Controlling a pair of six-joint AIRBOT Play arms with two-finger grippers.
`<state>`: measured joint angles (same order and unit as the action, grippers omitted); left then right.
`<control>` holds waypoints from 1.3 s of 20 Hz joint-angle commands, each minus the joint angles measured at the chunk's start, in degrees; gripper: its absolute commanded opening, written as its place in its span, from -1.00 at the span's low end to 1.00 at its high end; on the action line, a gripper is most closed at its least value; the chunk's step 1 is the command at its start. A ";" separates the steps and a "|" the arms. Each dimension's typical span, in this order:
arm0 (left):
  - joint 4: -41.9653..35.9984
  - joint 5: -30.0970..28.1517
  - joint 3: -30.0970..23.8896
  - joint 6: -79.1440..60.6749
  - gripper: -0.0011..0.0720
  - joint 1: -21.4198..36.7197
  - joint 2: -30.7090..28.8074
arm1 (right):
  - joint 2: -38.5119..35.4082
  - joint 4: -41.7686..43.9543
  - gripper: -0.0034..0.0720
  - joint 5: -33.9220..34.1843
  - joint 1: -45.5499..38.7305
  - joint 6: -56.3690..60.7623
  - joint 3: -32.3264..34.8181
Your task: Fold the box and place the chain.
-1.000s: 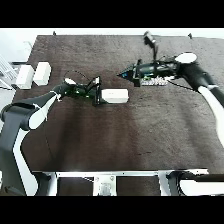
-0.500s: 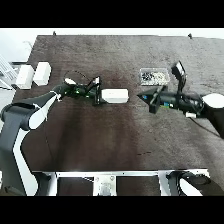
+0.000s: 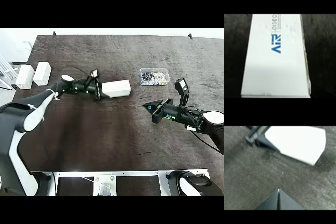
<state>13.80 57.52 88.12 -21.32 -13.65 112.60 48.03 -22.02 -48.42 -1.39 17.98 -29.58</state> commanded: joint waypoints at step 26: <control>9.31 -43.36 -18.69 49.77 -0.91 21.18 -12.24 | -0.13 0.48 -0.90 2.23 -0.13 2.60 0.42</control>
<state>24.08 15.31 69.69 27.73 7.55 98.67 47.88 -21.58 -46.87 -1.52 20.58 -29.19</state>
